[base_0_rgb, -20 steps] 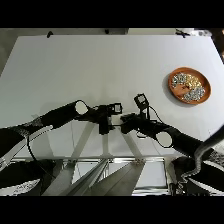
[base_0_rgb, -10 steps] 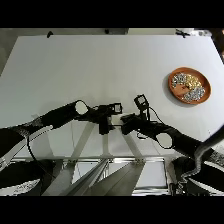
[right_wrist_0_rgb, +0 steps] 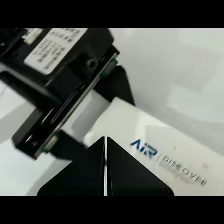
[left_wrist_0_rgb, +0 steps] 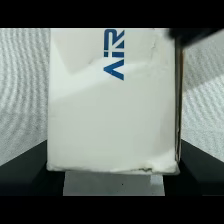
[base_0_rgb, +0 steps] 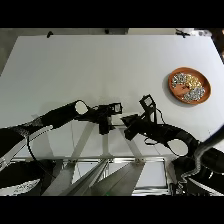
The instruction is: Fold the box and place the chain.
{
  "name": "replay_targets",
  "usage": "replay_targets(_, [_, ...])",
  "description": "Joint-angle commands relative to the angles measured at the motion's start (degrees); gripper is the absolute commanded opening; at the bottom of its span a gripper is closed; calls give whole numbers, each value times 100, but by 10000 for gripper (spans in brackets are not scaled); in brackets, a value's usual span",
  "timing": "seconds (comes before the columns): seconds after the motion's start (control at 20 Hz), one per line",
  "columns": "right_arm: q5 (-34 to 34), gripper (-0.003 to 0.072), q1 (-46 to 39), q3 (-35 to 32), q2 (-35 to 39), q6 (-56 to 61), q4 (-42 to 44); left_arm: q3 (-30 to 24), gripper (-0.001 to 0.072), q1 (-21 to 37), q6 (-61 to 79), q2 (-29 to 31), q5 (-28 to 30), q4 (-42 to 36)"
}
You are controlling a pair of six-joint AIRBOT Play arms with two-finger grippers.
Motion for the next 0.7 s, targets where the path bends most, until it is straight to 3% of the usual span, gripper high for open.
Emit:
replay_targets(0.0, [1897, 7, -247, 2, 542, 638, -109, -2, 135, -2, 4, -2, 4, 9])
replay_targets(0.25, [6435, 7, -1416, 2, 619, 2533, -1519, -2, 135, -2, 4, -2, 2, 9])
replay_targets(0.3, [6970, 6, -1563, 2, 619, 2905, -1961, -2, 135, -2, 4, -2, 4, 9])
replay_targets(0.4, [7001, 6, -1777, 2, 619, 3449, -2286, -2, 135, -2, 4, -2, 2, 7])
replay_targets(0.65, [6269, 7, -1847, 2, 619, 3425, -2288, -2, 135, -2, 4, -2, 2, 4])
